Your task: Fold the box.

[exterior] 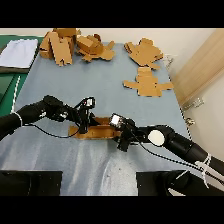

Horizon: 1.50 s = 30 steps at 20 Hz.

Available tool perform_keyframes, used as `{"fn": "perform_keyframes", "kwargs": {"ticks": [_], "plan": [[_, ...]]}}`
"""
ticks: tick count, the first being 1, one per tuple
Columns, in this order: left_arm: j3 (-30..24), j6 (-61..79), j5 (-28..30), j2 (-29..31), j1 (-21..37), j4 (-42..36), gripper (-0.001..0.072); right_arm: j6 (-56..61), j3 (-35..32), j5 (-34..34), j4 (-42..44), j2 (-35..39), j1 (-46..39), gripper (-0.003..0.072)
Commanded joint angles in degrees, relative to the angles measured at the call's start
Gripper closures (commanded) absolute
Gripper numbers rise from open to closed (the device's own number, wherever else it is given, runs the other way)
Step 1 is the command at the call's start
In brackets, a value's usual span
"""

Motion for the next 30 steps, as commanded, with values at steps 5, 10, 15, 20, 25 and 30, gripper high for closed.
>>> {"fn": "perform_keyframes", "kwargs": {"ticks": [5, 10, 15, 20, 25, 30], "plan": [[0.0, 0.0, 0.0, 0.0, 0.0, 0.0, 0.0695, -11.8, 0.0, 0.9, 2.1, 0.0, -1.0, 0.0248], [0.0, 0.0, 0.0, 0.0, 0.0, 0.0, 0.0695, -13.4, 0.0, -1.8, 0.2, -0.7, -1.0, 0.0247], [0.0, 0.0, -0.5, 0.0, -0.1, 0.0, 0.0695, -13.9, 0.5, -2.4, -0.4, -1.4, -0.9, 0.0247], [0.0, 0.0, -0.7, 0.0, 0.0, 0.0, 0.0695, -13.7, 0.8, -2.3, 3.9, -1.4, -0.9, 0.0247], [0.0, 0.0, -0.9, 0.0, 0.0, 0.0, 0.0695, -13.8, 0.8, -2.1, 3.6, -1.4, -0.9, 0.0247], [0.0, 0.0, -1.0, 0.0, 0.0, 0.0, 0.0695, -13.7, 0.8, -1.5, 3.4, -1.4, -0.9, 0.0113]]}}
